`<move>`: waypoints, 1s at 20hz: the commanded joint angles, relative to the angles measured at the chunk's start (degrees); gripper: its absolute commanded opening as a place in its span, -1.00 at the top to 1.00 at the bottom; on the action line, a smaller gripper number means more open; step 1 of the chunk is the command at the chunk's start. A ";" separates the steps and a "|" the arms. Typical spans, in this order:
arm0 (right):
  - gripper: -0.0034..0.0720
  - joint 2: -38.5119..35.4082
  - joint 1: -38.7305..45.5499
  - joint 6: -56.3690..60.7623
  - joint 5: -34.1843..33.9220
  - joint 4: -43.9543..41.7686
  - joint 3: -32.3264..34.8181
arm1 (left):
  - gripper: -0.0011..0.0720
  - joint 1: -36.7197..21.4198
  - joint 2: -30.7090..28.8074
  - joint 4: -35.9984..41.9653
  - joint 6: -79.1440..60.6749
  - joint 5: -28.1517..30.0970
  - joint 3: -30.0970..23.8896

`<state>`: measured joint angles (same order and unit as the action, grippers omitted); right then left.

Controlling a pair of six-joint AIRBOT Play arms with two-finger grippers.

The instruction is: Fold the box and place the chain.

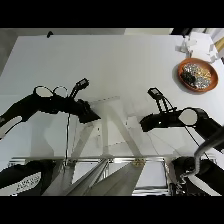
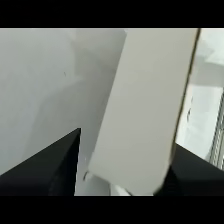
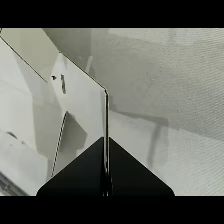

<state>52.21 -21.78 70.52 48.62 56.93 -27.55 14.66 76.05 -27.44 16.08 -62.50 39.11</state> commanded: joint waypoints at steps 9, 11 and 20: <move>0.88 -0.04 -0.07 0.00 0.15 -0.20 0.02 | 0.79 0.46 6.36 4.46 -5.81 0.61 -0.63; 0.88 -0.04 -0.07 0.17 0.20 -0.33 0.02 | 0.95 0.46 6.34 4.59 -5.81 1.62 -0.63; 0.05 -2.71 0.00 0.17 6.43 1.75 -5.42 | 0.97 4.68 6.27 -8.07 -13.29 -3.34 9.01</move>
<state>50.70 -21.80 70.70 51.75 57.01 -30.70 17.04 82.28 -27.88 5.65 -63.51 43.81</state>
